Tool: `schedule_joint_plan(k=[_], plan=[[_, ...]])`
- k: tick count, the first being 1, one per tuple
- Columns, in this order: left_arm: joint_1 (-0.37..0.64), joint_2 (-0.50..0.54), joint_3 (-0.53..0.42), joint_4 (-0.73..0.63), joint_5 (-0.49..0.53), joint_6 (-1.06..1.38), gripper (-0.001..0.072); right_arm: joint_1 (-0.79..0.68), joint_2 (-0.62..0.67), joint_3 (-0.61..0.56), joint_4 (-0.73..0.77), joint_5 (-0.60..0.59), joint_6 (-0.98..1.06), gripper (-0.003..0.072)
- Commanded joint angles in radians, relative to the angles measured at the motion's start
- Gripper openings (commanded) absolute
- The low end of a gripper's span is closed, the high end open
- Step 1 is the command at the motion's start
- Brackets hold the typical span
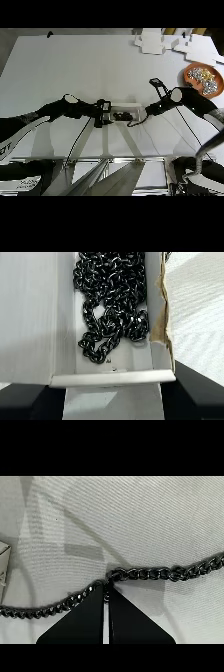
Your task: Fold the box and place the chain.
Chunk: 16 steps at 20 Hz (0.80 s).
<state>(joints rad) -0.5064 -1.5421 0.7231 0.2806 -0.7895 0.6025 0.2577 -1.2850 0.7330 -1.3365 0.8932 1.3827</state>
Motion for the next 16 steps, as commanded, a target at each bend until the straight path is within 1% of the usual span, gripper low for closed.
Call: schedule_joint_plan(k=[1, 4, 10, 11, 13, 16], plan=[[0.0, 0.0, 0.0, 0.0, 0.0, 0.0, 0.0214, 0.004, 0.0, -0.001, -0.016, 0.009, -0.003, 0.0014], [0.0, 0.0, 0.0, 0.0, 0.0, 0.0, 0.0214, 0.004, 0.063, 0.0, -0.018, 0.024, -0.003, 0.0014], [0.0, 0.0, 0.0, 0.0, 0.0, 0.0, 0.0214, 0.004, 0.301, 0.001, 0.028, 0.069, -0.004, 0.0013], [0.0, 0.0, 0.0, 0.0, 0.0, 0.0, 0.0214, 0.004, 0.344, 0.002, 0.074, 0.085, -0.027, 0.0013], [0.0, 0.0, 0.0, 0.0, 0.0, 0.0, 0.0214, 0.004, 0.428, 0.027, 0.22, 0.127, -0.125, 0.0013], [0.0, 0.0, 0.0, 0.0, 0.0, 0.0, 0.0214, 0.004, 0.51, 0.14, 0.323, 0.204, -0.181, 0.0013]])
